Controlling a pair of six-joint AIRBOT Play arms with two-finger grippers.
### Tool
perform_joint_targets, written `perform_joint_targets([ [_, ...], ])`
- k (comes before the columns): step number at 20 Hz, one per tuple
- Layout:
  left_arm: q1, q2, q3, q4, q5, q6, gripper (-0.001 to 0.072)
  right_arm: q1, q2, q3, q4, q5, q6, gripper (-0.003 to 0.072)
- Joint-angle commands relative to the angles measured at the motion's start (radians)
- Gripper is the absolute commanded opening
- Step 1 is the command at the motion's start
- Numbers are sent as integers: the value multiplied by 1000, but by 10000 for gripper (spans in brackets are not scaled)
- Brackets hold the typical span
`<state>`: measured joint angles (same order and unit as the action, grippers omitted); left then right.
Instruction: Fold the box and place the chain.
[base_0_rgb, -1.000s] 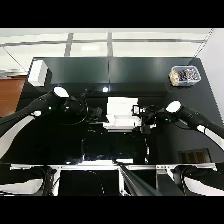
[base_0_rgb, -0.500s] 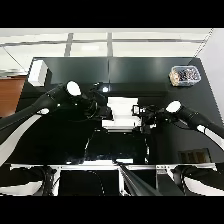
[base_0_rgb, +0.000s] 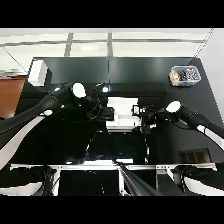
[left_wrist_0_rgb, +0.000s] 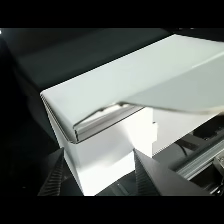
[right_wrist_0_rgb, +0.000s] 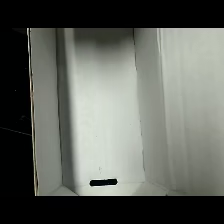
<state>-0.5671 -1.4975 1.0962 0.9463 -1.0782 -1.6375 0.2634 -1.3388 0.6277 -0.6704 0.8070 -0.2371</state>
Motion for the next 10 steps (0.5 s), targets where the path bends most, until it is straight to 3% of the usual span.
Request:
perform_joint_targets([
  [1,-18,0,2,49,5,-62,493,0,0,0,0,0,0,54],
  [10,-107,-9,3,252,92,-277,493,0,0,0,0,0,1,54],
])
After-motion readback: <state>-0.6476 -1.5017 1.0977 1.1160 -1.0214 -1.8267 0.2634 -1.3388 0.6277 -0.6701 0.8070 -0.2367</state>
